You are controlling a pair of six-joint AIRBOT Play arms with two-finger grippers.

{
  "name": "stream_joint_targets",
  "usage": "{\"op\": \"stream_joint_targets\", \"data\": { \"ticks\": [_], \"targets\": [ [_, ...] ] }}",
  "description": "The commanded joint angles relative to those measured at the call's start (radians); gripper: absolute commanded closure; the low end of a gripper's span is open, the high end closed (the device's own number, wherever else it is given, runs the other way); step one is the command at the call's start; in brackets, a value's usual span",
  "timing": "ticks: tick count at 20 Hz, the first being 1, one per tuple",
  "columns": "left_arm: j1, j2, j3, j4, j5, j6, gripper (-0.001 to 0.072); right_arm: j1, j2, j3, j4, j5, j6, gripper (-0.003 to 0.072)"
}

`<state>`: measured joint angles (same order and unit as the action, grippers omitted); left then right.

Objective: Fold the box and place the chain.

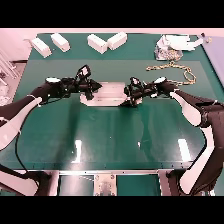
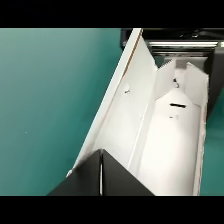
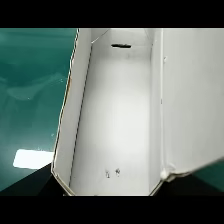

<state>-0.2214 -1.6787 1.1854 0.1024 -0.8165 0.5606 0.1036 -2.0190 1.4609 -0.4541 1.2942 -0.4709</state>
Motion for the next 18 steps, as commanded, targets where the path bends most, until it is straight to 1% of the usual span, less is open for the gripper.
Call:
{"op": "stream_joint_targets", "data": {
  "ticks": [1,6,16,18],
  "targets": [
    [-0.021,-0.008,0.0,-0.009,0.08,0.026,0.0693,0.0,-0.001,0.001,0.0,0.0,0.0,0.011],
    [-0.023,-0.083,0.002,-0.013,0.072,0.016,0.0694,0.0,-0.001,0.001,0.0,0.0,0.0,0.0109],
    [-0.023,-0.087,0.004,-0.014,0.067,0.024,0.0692,0.0,-0.001,0.001,0.0,0.0,0.0,0.0109],
    [-0.023,-0.081,0.016,-0.017,0.038,0.024,0.0691,0.0,-0.001,0.001,0.0,0.0,0.0,0.011]
  ]
}}
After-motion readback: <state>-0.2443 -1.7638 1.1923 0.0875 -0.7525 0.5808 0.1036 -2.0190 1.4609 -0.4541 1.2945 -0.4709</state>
